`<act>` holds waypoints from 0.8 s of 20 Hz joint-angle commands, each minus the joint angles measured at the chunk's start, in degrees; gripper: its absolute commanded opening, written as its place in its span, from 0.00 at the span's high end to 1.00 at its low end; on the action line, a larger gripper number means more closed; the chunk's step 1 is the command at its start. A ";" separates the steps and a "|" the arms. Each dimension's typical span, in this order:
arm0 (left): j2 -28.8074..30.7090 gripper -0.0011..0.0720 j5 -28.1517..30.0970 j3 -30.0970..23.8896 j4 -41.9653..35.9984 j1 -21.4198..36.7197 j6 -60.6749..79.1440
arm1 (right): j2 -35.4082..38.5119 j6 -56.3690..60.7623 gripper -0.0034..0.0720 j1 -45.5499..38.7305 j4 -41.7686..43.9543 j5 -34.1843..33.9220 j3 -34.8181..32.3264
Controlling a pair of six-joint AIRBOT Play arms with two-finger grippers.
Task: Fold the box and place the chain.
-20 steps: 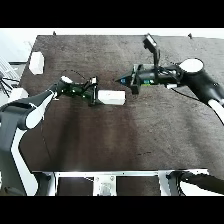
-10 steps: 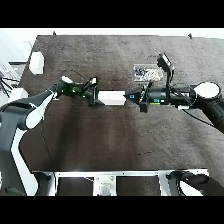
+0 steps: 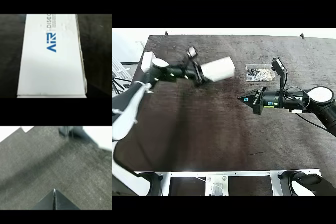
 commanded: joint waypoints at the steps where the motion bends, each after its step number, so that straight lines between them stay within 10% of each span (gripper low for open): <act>1: 9.49 0.96 15.50 -0.17 0.07 5.81 -12.76 | 0.04 0.61 0.94 -0.35 -0.04 0.02 -0.31; 16: 15.65 0.96 37.05 -30.01 8.02 25.81 -29.66 | 0.04 0.44 0.94 -0.35 0.11 -2.38 -6.34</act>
